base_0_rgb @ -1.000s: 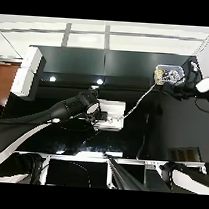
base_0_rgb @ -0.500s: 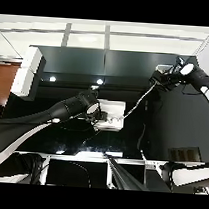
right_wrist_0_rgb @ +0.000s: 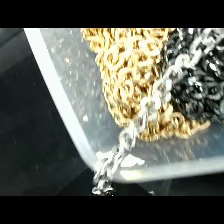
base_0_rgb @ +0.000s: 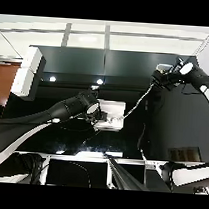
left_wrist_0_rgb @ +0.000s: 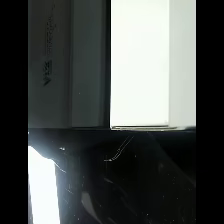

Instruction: Fold the box and place the chain.

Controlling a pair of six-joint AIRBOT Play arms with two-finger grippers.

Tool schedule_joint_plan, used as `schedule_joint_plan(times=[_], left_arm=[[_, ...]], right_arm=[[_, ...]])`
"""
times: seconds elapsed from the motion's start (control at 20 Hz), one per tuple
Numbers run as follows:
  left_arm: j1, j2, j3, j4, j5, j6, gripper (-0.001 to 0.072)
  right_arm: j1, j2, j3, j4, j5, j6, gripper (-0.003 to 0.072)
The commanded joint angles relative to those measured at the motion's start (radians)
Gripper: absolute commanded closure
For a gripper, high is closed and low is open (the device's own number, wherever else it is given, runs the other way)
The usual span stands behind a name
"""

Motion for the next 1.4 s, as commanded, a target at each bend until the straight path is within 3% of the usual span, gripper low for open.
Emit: schedule_joint_plan(times=[0.0, 0.15, 0.4, 0.6, 0.8, 1.1, 1.35], left_arm=[[0.0, 0.0, 0.0, 0.0, -0.001, 0.0, 0.0678], [0.0, 0.0, 0.0, 0.0, -0.001, 0.0, 0.0677], [0.0, 0.0, 0.0, 0.0, -0.001, 0.0, 0.0678], [0.0, 0.0, 0.0, 0.0, -0.001, 0.0, 0.0677], [0.0, 0.0, 0.0, 0.0, -0.001, 0.0, 0.0678], [0.0, 0.0, 0.0, 0.0, -0.001, 0.0, 0.0677], [0.0, 0.0, 0.0, 0.0, -0.001, 0.0, 0.0677]], right_arm=[[0.001, 0.084, 0.001, -0.129, 0.091, -0.061, 0.0675], [-0.016, 0.245, 0.001, -0.246, 0.136, -0.109, 0.068], [-0.054, 0.549, 0.002, -0.243, 0.19, -0.222, 0.068], [-0.051, 0.743, 0.002, -0.173, 0.317, -0.283, 0.068], [-0.051, 0.905, 0.003, -0.021, 0.365, -0.367, 0.0678], [-0.043, 0.957, 0.072, 0.213, 0.495, -0.406, 0.0678], [0.113, 0.956, -0.072, 0.27, 0.615, -0.469, 0.0678]])
